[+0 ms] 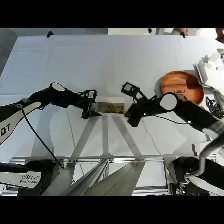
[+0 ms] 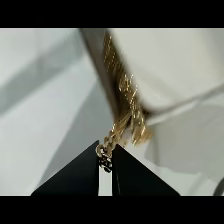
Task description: Fold the box and place the chain.
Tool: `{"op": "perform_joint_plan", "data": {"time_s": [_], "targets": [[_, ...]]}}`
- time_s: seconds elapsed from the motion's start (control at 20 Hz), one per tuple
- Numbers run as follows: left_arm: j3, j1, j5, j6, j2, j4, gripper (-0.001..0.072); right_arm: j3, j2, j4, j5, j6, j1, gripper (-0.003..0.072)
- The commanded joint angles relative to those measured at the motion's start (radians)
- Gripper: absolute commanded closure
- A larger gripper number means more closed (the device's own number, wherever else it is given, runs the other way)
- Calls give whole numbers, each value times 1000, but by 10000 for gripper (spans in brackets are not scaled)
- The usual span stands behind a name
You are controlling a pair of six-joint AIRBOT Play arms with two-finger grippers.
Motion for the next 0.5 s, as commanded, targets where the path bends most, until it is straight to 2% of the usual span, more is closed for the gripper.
{"op": "perform_joint_plan", "data": {"time_s": [0.0, 0.2, 0.3, 0.35, 0.4, 0.45], "targets": [[0, 0, 1, 0, 0, 0, 434, 40, 31, 106, -129, 0, 1, 677], [0, 0, 1, 0, 0, 0, 434, 68, 31, 159, -245, 0, 1, 676], [0, 0, 1, 0, 0, 0, 434, 68, 31, 151, -225, 0, 1, 674], [0, 0, 1, 0, 0, 0, 434, 68, 31, 148, -199, 0, 1, 645], [0, 0, 1, 0, 0, 0, 434, 68, 31, 142, -173, 0, 1, 534], [0, 0, 1, 0, 0, 0, 434, 68, 31, 131, -144, 0, 1, 356]]}}
